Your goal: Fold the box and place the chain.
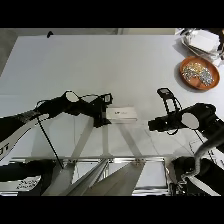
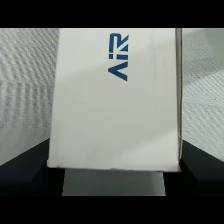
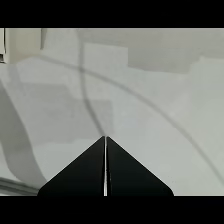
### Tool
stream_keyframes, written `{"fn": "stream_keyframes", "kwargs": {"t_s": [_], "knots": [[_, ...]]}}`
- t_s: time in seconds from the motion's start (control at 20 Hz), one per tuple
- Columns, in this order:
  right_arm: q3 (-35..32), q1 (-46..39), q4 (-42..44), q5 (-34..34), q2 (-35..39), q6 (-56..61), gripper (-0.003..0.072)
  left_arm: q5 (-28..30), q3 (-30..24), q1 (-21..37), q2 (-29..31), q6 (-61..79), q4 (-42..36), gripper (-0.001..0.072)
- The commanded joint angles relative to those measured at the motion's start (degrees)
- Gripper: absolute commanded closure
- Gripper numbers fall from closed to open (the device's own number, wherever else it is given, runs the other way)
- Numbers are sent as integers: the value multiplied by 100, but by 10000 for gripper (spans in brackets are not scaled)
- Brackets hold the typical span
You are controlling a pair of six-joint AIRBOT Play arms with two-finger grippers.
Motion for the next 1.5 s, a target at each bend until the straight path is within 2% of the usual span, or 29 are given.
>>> {"fn": "stream_keyframes", "kwargs": {"t_s": [0.0, 0.05, 0.2, 0.3, 0.5, 0.65, 0.8, 1.0, 1.15, 1.35, 1.45], "knots": [[-4, 2, 186, -116, 2, 120, 672, 44, 4, 24, 247, 7, 37, 532], [-4, 2, 186, -116, 2, 120, 672, 7, 4, 61, 428, 11, 192, 700], [-4, 2, 184, -144, 2, 118, 672, 153, 4, 356, 1132, -315, 544, 708], [-4, 2, 181, -170, 2, 118, 672, 343, 4, 789, 1648, -890, 804, 707], [-4, 2, 184, -267, 2, 114, 672, 356, 4, 2068, 2389, -2111, 1296, 707], [-4, 2, 181, -278, 2, 94, 672, 330, 4, 3126, 2634, -3088, 1893, 707], [-4, 2, 164, -306, 2, 92, 672, 269, 2, 4087, 2629, -3777, 2455, 708], [-4, 2, 157, -562, 2, 50, 672, 133, 0, 4922, 2402, -4771, 3348, 708], [-4, 2, 157, -791, 2, 50, 672, -212, 0, 5119, 2109, -5139, 3788, 707], [-4, 2, 162, -839, -13, 50, 672, -1263, 2, 5119, 1541, -5152, 4266, 707], [-4, 2, 162, -835, -13, 50, 672, -1591, 2, 5119, 1425, -5152, 4284, 671]]}}
